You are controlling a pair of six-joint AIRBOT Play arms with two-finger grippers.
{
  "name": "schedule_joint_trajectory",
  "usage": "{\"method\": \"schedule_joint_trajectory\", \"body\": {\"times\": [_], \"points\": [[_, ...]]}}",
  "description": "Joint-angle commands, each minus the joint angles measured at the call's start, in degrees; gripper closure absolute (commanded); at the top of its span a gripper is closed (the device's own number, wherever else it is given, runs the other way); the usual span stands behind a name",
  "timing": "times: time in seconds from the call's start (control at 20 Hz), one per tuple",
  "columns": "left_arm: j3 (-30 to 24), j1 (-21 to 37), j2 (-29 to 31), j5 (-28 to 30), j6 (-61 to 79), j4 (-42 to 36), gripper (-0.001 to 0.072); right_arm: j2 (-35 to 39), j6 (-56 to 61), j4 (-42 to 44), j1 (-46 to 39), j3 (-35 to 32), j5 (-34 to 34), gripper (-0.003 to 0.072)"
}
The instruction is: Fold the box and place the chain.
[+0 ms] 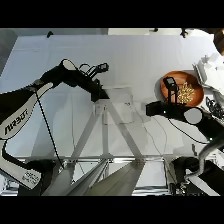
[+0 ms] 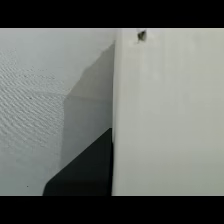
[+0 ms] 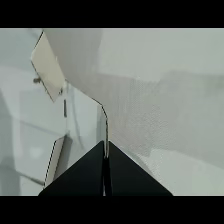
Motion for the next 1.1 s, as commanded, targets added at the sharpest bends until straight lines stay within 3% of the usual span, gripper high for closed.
{"method": "schedule_joint_trajectory", "body": {"times": [0.0,0.5,0.55,0.6,0.7,0.9,1.05], "points": [[0.0,0.0,0.0,-0.1,0.0,0.1,0.0698,0.0,0.1,0.0,0.0,0.0,-4.5,0.0677],[0.0,0.0,0.0,-0.1,0.0,0.1,0.0698,0.0,0.6,0.0,0.0,0.0,-4.2,0.0672],[0.0,0.0,0.0,-0.1,0.1,0.1,0.0699,0.0,0.6,0.0,0.0,0.0,-3.8,0.0603],[0.0,0.0,0.1,0.2,0.3,0.1,0.0699,0.0,0.7,0.1,0.0,0.0,-3.3,0.0429],[0.0,0.2,1.1,1.4,0.3,0.2,0.07,0.0,0.7,0.3,0.0,0.0,-1.9,-0.001],[0.0,2.2,7.1,1.9,3.1,0.8,0.07,3.3,0.7,1.4,0.0,0.0,0.9,-0.0015],[0.0,3.3,12.9,-3.8,3.1,4.9,0.0706,9.8,2.1,1.9,0.0,0.0,1.0,-0.0014]]}}
